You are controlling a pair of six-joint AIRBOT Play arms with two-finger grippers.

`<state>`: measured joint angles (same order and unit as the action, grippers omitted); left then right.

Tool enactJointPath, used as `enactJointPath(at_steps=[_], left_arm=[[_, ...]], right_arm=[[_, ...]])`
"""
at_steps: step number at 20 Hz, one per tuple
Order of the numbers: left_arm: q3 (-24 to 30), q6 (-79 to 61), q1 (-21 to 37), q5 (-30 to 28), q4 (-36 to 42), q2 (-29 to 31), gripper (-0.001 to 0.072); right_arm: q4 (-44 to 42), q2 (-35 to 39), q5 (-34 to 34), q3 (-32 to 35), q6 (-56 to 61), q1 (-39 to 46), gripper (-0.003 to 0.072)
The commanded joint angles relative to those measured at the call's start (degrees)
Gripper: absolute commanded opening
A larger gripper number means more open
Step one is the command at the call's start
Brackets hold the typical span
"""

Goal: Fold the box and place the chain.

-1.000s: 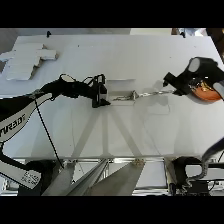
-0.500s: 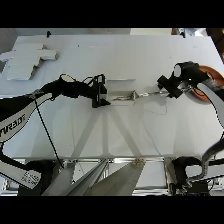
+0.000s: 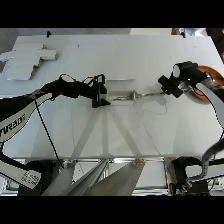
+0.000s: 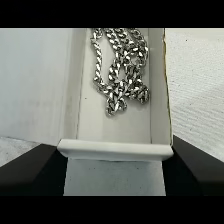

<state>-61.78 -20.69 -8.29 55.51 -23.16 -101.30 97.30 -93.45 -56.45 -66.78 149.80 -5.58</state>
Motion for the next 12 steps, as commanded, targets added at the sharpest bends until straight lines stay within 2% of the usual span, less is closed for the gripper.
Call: enactJointPath(at_steps=[1, 6, 12], left_arm=[[-0.02, -0.02, -0.02, -0.02, 0.00, 0.00, 0.0501], [-0.02, -0.02, -0.02, -0.02, 0.00, 0.00, 0.0501], [-0.02, -0.02, -0.02, -0.02, -0.02, 0.00, 0.0501]], right_arm=[[0.46, 3.30, -0.92, -0.11, -1.53, -0.07, 0.0011], [1.90, 9.73, 0.24, -0.11, -14.40, -2.71, 0.0011], [1.25, 16.46, 0.02, -0.13, -33.24, -12.85, 0.0011]])
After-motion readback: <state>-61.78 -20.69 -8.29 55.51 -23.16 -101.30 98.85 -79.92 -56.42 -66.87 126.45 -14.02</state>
